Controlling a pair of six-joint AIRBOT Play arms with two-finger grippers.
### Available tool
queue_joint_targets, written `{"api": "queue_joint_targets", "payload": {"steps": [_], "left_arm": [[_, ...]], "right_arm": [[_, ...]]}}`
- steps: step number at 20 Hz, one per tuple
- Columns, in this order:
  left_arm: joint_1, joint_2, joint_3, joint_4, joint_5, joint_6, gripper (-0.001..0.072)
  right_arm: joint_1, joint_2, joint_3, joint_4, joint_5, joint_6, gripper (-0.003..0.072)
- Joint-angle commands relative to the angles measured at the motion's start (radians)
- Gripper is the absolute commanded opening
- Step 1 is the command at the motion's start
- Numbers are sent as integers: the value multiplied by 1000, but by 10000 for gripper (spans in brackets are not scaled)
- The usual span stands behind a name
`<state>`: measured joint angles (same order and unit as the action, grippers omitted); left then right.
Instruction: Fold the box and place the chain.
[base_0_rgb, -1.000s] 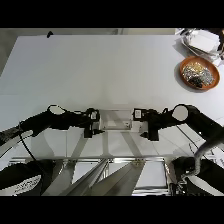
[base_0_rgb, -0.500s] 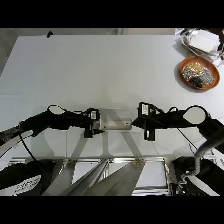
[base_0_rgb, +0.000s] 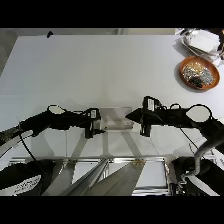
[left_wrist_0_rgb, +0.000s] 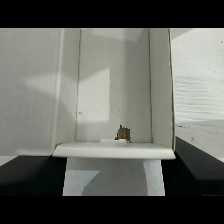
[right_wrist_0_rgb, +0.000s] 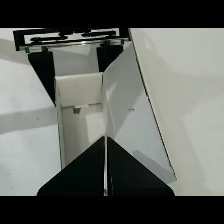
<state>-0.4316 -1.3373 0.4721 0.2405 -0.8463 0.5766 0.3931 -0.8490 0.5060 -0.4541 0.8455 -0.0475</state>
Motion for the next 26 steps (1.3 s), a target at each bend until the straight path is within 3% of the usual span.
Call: {"api": "queue_joint_targets", "payload": {"steps": [1, 2, 3, 4, 5, 8, 11, 15, 20, 26], "left_arm": [[0, 1, 0, -14, -20, -1, 393], [0, 1, 0, -16, -36, 0, 392], [0, 1, 0, -27, -33, 2, 302], [0, 1, 0, -25, -35, 0, 132], [0, 2, 0, -18, -43, 2, 53], [0, 36, 1, 24, -33, -28, 69], [0, 95, 13, 176, 35, -186, 61], [-17, 99, 23, 289, 21, -267, 30], [-80, 67, 23, 288, 72, -267, 35], [-83, 50, 23, 292, 79, -266, 34]], "right_arm": [[0, 1, 1, 14, -22, -9, 15], [0, 1, 1, 13, -24, -9, 15], [0, 1, 1, 13, -24, -9, 15], [0, 1, 1, 13, -24, -9, 15], [0, 1, 1, 13, -24, -9, 15], [0, 1, 1, 14, -24, -10, 15], [0, -6, 1, 16, -19, -9, 15], [56, -61, 1, 18, -34, -11, 15], [180, -100, 1, 21, -210, -14, 15], [204, -101, 1, 22, -264, -13, 15]]}}
